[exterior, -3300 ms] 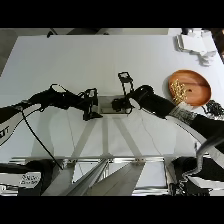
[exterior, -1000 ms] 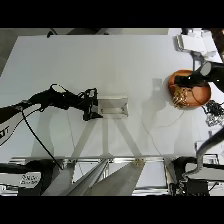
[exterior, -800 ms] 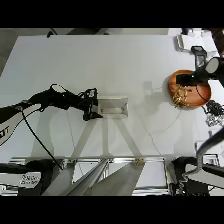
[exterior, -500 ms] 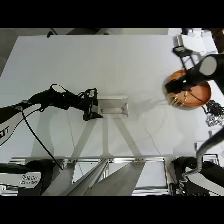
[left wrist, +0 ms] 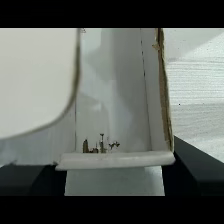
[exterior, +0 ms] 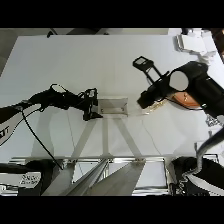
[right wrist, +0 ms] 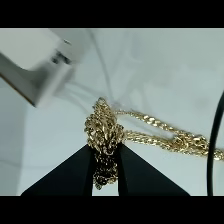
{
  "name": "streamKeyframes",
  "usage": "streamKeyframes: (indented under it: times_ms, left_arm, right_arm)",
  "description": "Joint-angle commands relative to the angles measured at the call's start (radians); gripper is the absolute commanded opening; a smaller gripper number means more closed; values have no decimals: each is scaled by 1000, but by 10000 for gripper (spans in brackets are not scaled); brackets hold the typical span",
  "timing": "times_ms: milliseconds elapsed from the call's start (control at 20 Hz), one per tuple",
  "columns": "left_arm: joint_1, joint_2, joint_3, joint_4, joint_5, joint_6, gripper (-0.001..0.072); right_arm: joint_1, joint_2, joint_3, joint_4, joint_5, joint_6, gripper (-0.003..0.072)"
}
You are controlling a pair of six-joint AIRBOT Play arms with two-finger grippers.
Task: Fold the box and place the chain.
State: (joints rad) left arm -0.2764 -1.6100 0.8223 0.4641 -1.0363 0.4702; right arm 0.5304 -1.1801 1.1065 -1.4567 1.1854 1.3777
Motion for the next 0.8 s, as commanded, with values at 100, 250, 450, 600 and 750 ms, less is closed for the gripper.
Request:
streamKeyframes:
  times_ms: [100, 250, 450, 600, 750]
  left_arm:
    - [0, 0, 0, 0, 0, 0, 212]
    - [0, 0, 0, 0, 0, 0, 212]
    - [0, 0, 0, 0, 0, 0, 211]
    - [0, 0, 0, 0, 0, 0, 212]
    - [0, 0, 0, 0, 0, 0, 212]
  right_arm:
    - [56, -47, 1, 195, -122, -91, 10]
    - [56, -66, 1, 312, -211, -187, 10]
    - [56, -97, 1, 499, -311, -355, 9]
    - [56, -110, 1, 668, -378, -522, 8]
    - [55, -110, 1, 690, -418, -566, 8]
